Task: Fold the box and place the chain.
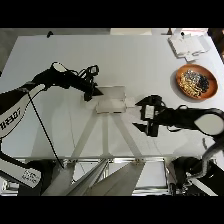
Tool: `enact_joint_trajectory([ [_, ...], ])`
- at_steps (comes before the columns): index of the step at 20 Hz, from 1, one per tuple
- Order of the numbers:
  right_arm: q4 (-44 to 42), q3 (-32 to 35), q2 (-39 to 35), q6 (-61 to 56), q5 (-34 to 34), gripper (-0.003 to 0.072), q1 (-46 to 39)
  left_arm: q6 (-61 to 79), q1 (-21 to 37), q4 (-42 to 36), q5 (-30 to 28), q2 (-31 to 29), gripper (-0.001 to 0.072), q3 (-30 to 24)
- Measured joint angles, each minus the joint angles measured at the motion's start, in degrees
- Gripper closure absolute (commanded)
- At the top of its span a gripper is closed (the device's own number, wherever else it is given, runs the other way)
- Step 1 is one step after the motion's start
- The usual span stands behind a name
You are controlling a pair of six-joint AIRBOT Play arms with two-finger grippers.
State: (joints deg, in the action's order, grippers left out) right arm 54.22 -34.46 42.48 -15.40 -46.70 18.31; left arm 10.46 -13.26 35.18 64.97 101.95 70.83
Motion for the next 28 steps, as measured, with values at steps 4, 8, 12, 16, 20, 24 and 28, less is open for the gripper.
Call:
enact_joint_trajectory([
  [4, -1.2, 3.1, 6.5, 4.9, 6.2, -0.0008, 0.5, 0.0, 0.0, 0.0, 0.0, 0.0, 0.0695, 0.0],
  [8, -7.3, 4.6, 13.9, 9.4, 11.6, -0.0006, 0.6, 0.0, 0.0, 0.0, 0.0, 0.0, 0.0695, 0.0],
  [12, -13.6, 5.0, 19.4, 10.6, 13.4, -0.0005, 0.1, 0.0, 0.0, 0.0, 0.0, 0.0, 0.0695, 0.0],
  [16, -16.6, 5.2, 21.3, 10.1, 12.2, -0.0006, -3.0, 0.0, 0.0, 0.0, 0.0, 0.0, 0.0695, 0.0],
  [20, -24.3, 5.2, 22.9, 18.3, 13.0, -0.0006, -6.3, 0.0, 0.0, 0.0, 0.0, 0.0, 0.0695, 0.0],
  [24, -35.8, 5.0, 26.7, 30.5, 12.4, -0.0006, -9.5, 0.0, 0.0, 0.0, 0.0, 0.0, 0.0695, 0.0],
  [28, -40.5, 3.8, 31.1, 38.5, 10.7, -0.0006, -10.6, 0.0, 0.0, 0.0, 0.0, 0.0, 0.0695, 0.0],
])
